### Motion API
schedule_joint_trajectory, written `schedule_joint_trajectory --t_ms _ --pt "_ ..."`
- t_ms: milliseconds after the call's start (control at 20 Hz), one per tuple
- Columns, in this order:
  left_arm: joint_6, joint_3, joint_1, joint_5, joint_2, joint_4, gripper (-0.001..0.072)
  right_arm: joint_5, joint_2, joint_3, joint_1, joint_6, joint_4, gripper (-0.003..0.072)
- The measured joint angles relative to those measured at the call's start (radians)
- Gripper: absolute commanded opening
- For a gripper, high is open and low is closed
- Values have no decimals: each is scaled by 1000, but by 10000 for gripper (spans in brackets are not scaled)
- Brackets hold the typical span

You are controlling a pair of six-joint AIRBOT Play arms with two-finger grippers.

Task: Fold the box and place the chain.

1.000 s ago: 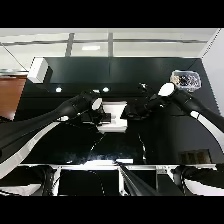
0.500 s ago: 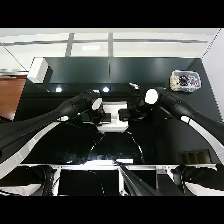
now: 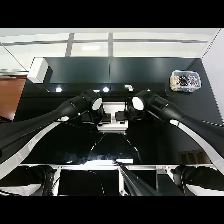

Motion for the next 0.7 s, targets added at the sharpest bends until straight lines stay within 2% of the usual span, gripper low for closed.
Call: schedule_joint_trajectory --t_ms 50,100,700 --pt "0 0 0 0 0 0 27 13 -11 14 10 24 -17 260" --pt "0 0 0 0 0 0 28 24 -20 23 15 45 -26 243" --pt "0 0 0 -2 0 0 27 57 -60 48 32 128 -48 243"
